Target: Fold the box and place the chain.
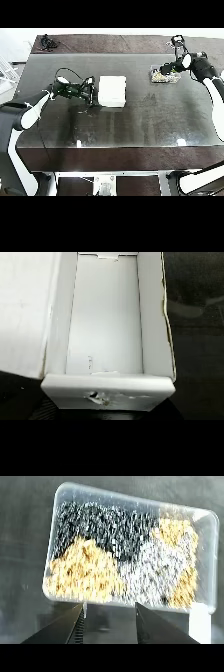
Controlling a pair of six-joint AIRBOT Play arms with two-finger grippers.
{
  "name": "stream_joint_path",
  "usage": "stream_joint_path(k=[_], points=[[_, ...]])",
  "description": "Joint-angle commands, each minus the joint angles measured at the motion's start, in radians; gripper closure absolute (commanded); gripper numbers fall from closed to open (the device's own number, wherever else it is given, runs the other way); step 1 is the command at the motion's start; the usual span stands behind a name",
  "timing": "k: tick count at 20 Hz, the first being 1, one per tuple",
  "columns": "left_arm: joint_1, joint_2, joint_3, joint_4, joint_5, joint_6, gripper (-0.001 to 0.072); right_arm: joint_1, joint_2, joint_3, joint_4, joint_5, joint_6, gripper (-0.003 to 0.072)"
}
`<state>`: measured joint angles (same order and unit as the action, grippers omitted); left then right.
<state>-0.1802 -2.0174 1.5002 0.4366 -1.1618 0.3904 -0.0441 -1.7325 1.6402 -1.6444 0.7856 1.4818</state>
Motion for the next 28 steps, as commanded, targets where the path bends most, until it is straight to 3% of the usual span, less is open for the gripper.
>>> stream_joint_path(k=[1,6,14,16,20,28], points=[[0.000,0.000,0.000,0.000,0.000,0.000,0.0116,-0.056,-0.111,0.120,0.226,0.031,-0.122,0.0311],[0.000,0.000,0.000,0.001,0.000,0.000,0.0116,-0.057,-0.220,0.195,0.337,0.096,-0.159,0.0310],[0.000,0.000,0.000,0.000,-0.001,0.000,0.0116,-0.058,-0.242,0.195,0.323,0.149,-0.158,0.0334],[0.000,0.000,0.000,0.000,-0.001,0.000,0.0116,-0.058,-0.242,0.195,0.323,0.148,-0.158,0.0425],[0.000,0.000,0.000,0.000,-0.001,0.000,0.0116,-0.058,-0.242,0.198,0.324,0.149,-0.145,0.0675],[0.000,0.000,0.000,0.000,-0.002,0.000,0.0116,-0.054,-0.120,0.218,0.297,0.155,-0.067,0.0678]])
